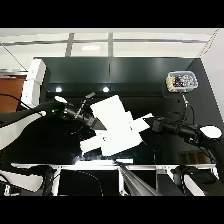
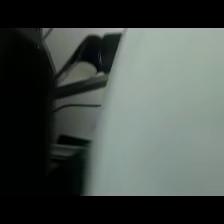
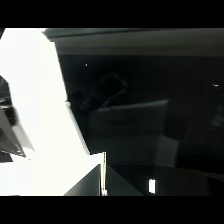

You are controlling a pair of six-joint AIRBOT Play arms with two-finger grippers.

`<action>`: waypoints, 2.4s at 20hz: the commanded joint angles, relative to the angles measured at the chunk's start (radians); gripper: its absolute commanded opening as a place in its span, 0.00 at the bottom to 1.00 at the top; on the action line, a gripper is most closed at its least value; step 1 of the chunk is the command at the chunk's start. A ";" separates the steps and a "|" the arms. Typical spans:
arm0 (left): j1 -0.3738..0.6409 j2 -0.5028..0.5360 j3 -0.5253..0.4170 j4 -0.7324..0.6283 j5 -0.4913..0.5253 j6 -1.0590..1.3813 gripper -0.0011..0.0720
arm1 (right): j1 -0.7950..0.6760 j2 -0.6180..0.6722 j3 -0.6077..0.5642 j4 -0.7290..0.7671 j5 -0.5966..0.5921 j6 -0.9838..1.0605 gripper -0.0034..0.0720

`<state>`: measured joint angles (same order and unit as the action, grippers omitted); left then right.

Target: Fold the box and place the chain.

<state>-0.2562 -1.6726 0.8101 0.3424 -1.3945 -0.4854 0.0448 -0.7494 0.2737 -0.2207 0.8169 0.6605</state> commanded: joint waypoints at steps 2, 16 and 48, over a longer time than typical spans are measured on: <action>-0.010 -0.004 0.045 0.077 -0.003 0.027 0.16 | 0.001 0.001 0.000 -0.005 0.000 0.002 0.05; 0.035 -0.004 0.064 0.085 -0.031 0.039 0.06 | 0.001 0.001 0.000 -0.024 0.021 0.027 0.22; -0.346 0.251 0.042 0.468 0.568 0.441 0.05 | 0.171 -0.059 0.173 -0.733 0.114 -0.435 0.96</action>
<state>-0.6018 -1.4189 0.8520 0.8066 -0.8185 -0.0338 0.1741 -0.8078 0.4900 -0.9565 0.9363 0.2390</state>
